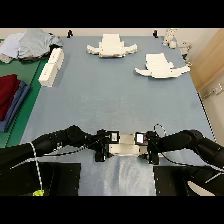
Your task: Fold the box.
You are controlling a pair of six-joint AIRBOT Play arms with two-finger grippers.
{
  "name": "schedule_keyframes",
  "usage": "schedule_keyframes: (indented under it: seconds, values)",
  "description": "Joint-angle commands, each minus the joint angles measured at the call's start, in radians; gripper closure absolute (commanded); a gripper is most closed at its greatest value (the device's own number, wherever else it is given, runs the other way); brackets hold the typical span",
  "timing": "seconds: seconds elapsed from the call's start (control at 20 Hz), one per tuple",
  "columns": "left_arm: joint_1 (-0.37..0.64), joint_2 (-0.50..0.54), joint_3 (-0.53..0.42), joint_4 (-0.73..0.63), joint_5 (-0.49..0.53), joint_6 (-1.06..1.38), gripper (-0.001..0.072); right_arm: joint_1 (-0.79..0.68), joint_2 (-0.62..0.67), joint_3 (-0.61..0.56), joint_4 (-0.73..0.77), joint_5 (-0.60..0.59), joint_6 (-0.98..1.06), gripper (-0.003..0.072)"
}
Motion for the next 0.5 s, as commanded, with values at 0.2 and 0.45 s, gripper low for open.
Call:
schedule_keyframes:
  seconds: [0.2,0.45]
  values:
    - [0.0,0.0,0.0,0.007,-0.008,0.0,0.0249,0.0,0.0,0.0,0.0,0.0,0.0,0.0169]
    - [0.0,0.0,0.0,0.007,-0.008,0.0,0.0249,0.0,0.0,0.0,-0.007,0.0,0.0,0.0169]
